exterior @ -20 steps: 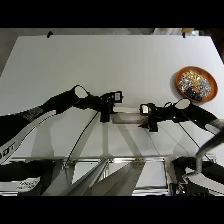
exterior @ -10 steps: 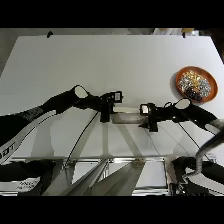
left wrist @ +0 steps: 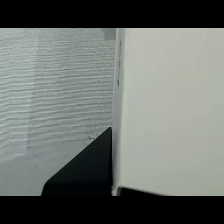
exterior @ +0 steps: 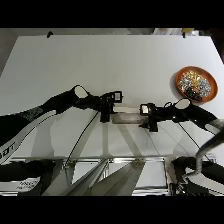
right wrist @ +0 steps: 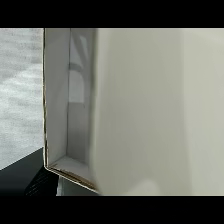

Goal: Fold the box and place the chain.

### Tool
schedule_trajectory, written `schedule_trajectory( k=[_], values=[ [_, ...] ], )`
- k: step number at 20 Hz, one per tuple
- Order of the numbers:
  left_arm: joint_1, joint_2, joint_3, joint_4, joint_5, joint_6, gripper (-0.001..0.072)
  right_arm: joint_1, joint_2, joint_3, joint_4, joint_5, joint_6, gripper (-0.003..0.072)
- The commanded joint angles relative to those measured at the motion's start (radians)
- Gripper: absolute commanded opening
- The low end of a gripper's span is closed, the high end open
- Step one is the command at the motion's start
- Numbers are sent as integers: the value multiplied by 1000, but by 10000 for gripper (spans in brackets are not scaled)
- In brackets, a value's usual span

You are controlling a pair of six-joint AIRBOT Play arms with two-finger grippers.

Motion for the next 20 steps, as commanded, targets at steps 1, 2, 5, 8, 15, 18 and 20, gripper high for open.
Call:
schedule_trajectory(
  k=[1,2,5,8,15,18,20],
  values=[
    [0,0,1,-11,-40,-5,11,0,0,1,0,0,0,558],
    [0,0,1,-11,-42,-4,11,0,0,1,0,0,1,558],
    [2,2,1,-10,-42,-5,44,0,0,1,0,0,0,558],
    [2,21,1,13,-43,-13,489,0,0,1,0,0,1,558],
    [3,194,1,454,-95,-436,575,0,0,1,0,0,0,558],
    [3,294,1,613,-183,-650,504,0,0,1,0,1,1,558],
    [-3,355,1,625,-247,-692,82,0,0,1,0,1,1,558]
  ],
)
